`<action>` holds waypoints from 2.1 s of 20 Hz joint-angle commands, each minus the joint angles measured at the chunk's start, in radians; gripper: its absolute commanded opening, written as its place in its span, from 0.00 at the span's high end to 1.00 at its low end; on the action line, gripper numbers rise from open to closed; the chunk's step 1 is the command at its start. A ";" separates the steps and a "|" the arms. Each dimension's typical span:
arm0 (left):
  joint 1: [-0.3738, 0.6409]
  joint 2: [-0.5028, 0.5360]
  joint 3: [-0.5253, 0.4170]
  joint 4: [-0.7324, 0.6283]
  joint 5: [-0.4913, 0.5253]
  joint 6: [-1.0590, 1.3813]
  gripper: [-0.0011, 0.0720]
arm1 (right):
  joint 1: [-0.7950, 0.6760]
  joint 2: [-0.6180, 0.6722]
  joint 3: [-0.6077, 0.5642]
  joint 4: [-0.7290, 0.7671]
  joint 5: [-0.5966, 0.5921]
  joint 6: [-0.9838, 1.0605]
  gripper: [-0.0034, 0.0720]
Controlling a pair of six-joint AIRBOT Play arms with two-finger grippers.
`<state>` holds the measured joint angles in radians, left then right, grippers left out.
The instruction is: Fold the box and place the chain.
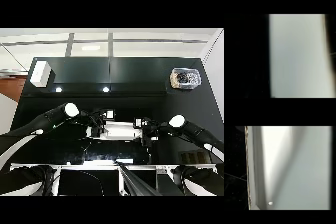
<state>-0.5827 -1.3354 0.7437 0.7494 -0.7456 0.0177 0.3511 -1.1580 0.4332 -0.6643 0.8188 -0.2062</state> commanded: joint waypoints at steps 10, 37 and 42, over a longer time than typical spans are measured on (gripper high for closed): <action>0.200 0.310 0.002 0.185 -0.444 -0.744 0.94 | 0.000 -0.001 0.000 -0.001 0.008 -0.001 0.34; 0.002 0.063 -0.076 -0.159 0.109 -0.744 0.95 | 0.000 -0.001 0.000 -0.001 0.008 -0.001 0.34; 0.128 0.216 -0.054 -0.082 0.092 -0.744 0.94 | 0.000 -0.001 0.000 -0.001 0.008 -0.001 0.34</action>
<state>-0.5156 -1.1946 0.6815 0.6106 -0.6407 -0.7261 0.3511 -1.1580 0.4332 -0.6655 0.8299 -0.2066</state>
